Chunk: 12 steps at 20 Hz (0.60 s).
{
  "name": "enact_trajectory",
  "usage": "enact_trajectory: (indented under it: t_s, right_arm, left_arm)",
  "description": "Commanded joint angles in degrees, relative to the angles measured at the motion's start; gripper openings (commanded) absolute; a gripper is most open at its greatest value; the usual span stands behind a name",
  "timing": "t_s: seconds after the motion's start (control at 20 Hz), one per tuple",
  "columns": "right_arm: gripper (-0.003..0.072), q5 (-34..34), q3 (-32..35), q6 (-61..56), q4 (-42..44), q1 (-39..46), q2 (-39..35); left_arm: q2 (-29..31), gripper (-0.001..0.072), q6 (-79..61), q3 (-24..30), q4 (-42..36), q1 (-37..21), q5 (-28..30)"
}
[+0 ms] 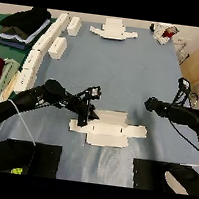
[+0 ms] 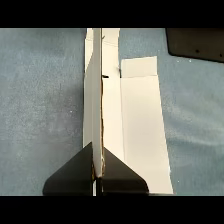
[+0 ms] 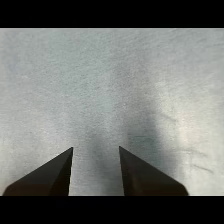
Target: Fold the box.
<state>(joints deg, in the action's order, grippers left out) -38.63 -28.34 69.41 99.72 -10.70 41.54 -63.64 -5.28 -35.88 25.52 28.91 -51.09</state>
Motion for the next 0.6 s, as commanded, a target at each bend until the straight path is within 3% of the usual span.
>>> enact_trajectory:
  t_s: [0.0, 0.55]
  right_arm:
    - [0.0458, 0.0, 0.0, 0.0, 0.2, 0.0, 0.1]
    - [0.0457, -0.1, 0.0, 0.0, 1.1, 0.0, 0.1]
  left_arm:
    - [-1.7, 0.0013, 0.0, -0.2, 0.2, -0.1, -0.4]
    - [-1.8, 0.0014, 2.3, -0.2, 0.3, 0.0, -1.1]
